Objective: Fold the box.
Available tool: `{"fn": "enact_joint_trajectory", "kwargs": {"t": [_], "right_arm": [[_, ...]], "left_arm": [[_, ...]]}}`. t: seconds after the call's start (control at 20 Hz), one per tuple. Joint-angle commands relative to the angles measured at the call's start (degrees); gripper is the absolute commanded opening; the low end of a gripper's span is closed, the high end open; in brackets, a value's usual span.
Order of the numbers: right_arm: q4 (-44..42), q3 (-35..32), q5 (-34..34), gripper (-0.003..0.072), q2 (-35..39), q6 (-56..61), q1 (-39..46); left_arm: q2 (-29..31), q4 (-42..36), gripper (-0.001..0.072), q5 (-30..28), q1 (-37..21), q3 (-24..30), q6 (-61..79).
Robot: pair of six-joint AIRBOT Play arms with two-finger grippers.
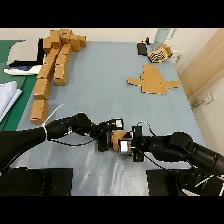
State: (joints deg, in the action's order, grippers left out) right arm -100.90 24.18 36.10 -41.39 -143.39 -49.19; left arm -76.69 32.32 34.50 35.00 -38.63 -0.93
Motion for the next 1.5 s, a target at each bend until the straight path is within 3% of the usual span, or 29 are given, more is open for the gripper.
{"fn": "enact_joint_trajectory", "kwargs": {"t": [0.0, 0.2, 0.6, 1.25, 1.3, 1.35, 1.45], "right_arm": [[4.63, 0.02, 0.24, 0.0468, 0.02, 5.03, -2.21], [26.12, 0.02, 0.28, 0.0468, 0.02, 24.57, -8.81], [44.19, -1.03, 3.43, 0.0467, 0.02, 45.64, -19.78], [48.72, -2.36, 3.50, 0.0442, -0.70, 49.99, -22.95], [48.70, -2.36, 3.50, 0.0422, -0.90, 49.99, -22.95], [48.70, -2.36, 3.54, 0.0343, -1.09, 49.99, -22.95], [48.61, -2.36, 3.43, 0.0335, -1.16, 49.99, -22.95]], "left_arm": [[0.02, 0.02, 0.0446, 0.00, 0.02, 0.02, 0.00], [0.02, 0.02, 0.0446, 0.00, 0.02, 0.02, 0.00], [0.02, 0.02, 0.0445, 0.00, 0.02, 0.02, 0.00], [0.02, 0.02, 0.0446, 0.00, 0.02, 0.02, 0.00], [0.02, 0.02, 0.0446, 0.00, 0.02, 0.02, 0.00], [0.02, 0.02, 0.0446, 0.00, 0.02, 0.02, 0.00], [0.02, 0.02, 0.0446, 0.00, 0.02, 0.02, 0.00]]}}
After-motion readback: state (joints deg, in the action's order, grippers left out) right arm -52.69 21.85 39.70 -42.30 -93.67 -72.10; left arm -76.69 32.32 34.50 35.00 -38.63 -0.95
